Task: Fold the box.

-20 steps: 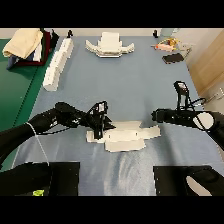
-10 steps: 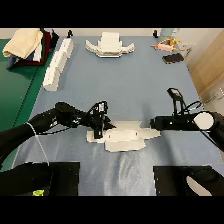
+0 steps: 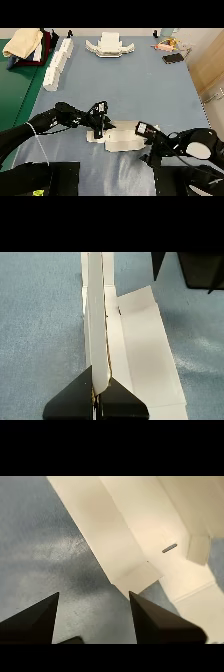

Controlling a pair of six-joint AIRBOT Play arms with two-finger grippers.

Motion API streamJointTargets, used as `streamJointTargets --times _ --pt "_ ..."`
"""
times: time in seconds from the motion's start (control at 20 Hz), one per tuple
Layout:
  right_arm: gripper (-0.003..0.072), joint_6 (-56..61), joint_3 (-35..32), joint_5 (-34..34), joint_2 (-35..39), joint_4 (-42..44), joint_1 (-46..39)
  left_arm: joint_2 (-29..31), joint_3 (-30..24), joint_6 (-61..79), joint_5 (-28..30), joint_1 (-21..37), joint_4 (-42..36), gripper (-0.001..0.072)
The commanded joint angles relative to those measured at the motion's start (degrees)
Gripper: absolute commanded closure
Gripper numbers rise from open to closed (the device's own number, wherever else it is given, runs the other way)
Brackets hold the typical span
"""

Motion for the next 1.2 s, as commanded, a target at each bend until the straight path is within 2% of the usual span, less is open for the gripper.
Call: streamJointTargets --times 0.0,0.1,0.35,0.45,0.75,0.95,1.15 --pt "0.0035 -4.0 -3.78 -12.11 0.83 -12.96 9.68 0.04 0.04 0.02 0.0 -0.04 -0.13 0.0697" --pt "0.0035 -4.02 -5.44 -19.06 -1.95 -13.4 9.97 0.04 0.04 0.02 0.02 -0.04 -0.13 0.0697" --pt "0.0038 -3.98 -5.57 -24.44 -12.37 -14.78 9.97 0.04 0.04 0.02 0.02 -0.04 -0.13 0.0697" --pt "0.0047 -3.17 -5.55 -26.14 -13.44 -16.65 9.94 0.04 0.04 0.02 0.0 -0.04 -0.13 0.0697" --pt "0.0048 20.24 -2.16 -25.07 -7.52 -30.4 9.9 0.04 0.04 0.02 0.04 -0.04 -0.13 0.0697" --pt "0.0048 25.22 -2.01 -19.87 -6.14 -32.65 9.73 0.04 0.04 0.02 0.0 -0.04 -0.13 0.0697" --pt "0.0046 27.82 -1.99 -20.02 -6.19 -35.06 9.73 0.04 0.04 0.02 0.02 -0.04 -0.13 0.0697"
